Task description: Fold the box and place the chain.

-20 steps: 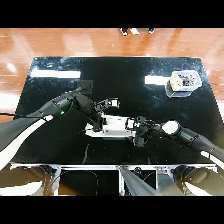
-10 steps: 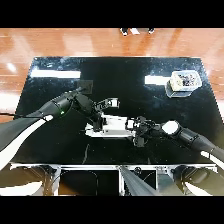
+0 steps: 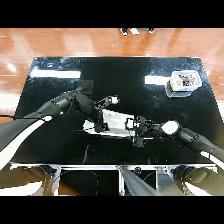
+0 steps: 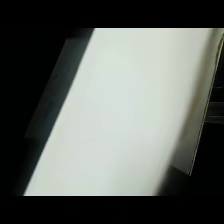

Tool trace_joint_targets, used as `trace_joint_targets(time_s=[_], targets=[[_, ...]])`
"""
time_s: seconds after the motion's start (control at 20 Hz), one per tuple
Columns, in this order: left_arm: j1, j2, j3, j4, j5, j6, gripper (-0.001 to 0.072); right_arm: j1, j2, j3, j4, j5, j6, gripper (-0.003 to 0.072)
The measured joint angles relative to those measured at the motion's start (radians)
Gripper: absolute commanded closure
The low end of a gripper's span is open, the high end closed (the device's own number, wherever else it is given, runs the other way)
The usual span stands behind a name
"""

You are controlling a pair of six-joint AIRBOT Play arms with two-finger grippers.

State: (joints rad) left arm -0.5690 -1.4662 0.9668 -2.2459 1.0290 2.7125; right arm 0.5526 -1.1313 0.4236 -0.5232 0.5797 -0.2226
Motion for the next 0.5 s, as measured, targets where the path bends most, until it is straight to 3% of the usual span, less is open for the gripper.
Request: trace_joint_targets(time_s=[0.2,0.5], targets=[[0.001,0.039,0.0,0.077,0.022,-0.089,0.0085,0.0,0.0,-0.001,-0.006,0.003,-0.002,0.0188],[0.002,0.088,0.001,0.217,0.135,-0.204,0.0086,0.0,0.0,-0.001,-0.006,0.001,-0.001,0.0188]])
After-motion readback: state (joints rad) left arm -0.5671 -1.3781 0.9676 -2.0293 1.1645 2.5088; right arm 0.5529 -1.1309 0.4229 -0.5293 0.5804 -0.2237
